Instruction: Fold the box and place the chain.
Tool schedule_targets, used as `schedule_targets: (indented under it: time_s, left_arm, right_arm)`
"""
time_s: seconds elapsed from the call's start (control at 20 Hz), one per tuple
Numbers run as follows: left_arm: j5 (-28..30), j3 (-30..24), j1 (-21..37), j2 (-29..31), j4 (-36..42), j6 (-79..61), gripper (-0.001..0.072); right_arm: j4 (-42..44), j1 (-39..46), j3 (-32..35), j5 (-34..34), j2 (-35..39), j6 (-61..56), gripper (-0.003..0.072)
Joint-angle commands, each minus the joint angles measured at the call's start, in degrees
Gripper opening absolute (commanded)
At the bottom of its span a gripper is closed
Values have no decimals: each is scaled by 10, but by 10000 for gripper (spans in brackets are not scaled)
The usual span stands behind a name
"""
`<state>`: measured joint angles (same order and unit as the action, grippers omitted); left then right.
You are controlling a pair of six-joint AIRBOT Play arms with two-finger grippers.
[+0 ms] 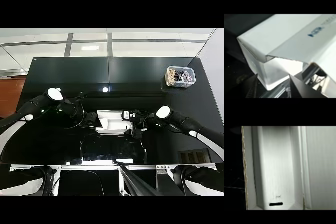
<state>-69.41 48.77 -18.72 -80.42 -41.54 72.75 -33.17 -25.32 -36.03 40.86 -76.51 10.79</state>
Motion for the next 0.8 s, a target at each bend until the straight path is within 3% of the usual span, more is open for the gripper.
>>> schedule_targets:
  time_s: [0.0,0.3,0.35,0.75]
  left_arm:
    - [27,31,-29,0,-83,94,462]
    - [43,61,-70,0,-106,145,455]
    - [45,61,-74,0,-105,148,390]
    - [70,62,-106,0,-180,242,389]
  right_arm:
    - [0,0,0,0,0,0,136]
    - [0,0,0,0,0,0,136]
    - [0,0,0,0,0,0,136]
    - [0,0,0,0,0,0,137]
